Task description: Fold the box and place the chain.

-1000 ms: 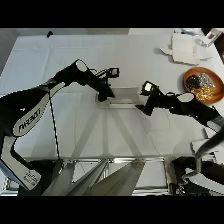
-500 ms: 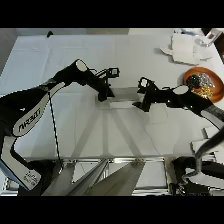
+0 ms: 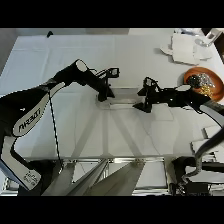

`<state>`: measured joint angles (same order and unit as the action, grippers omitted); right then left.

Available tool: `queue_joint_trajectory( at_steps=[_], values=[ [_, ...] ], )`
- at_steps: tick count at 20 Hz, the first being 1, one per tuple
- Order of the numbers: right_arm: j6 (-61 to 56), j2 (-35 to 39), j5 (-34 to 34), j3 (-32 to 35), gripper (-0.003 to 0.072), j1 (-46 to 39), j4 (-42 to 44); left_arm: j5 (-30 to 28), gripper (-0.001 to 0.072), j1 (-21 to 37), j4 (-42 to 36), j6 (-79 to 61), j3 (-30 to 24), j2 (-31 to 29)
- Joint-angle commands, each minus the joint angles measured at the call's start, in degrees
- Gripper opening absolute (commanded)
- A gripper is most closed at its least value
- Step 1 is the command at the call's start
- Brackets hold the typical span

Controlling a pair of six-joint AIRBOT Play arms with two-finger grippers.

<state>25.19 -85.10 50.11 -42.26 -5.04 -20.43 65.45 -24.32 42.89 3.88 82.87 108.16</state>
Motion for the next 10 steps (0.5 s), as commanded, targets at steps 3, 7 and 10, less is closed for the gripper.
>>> queue_joint_trajectory(
  at_steps=[3,7,10],
  values=[
    [4.4,-3.4,2.3,-0.1,0.0707,-0.7,2.8,-0.1,0.001,0.0,0.0,0.0,0.0,0.0],
    [5.1,-5.6,6.8,-2.6,0.0707,-0.7,0.3,-0.1,0.001,0.0,0.0,0.0,0.0,0.0],
    [5.4,-5.6,6.3,-3.9,0.0707,-0.7,0.1,-0.1,0.001,0.0,0.0,0.0,0.0,0.0]
  ],
)
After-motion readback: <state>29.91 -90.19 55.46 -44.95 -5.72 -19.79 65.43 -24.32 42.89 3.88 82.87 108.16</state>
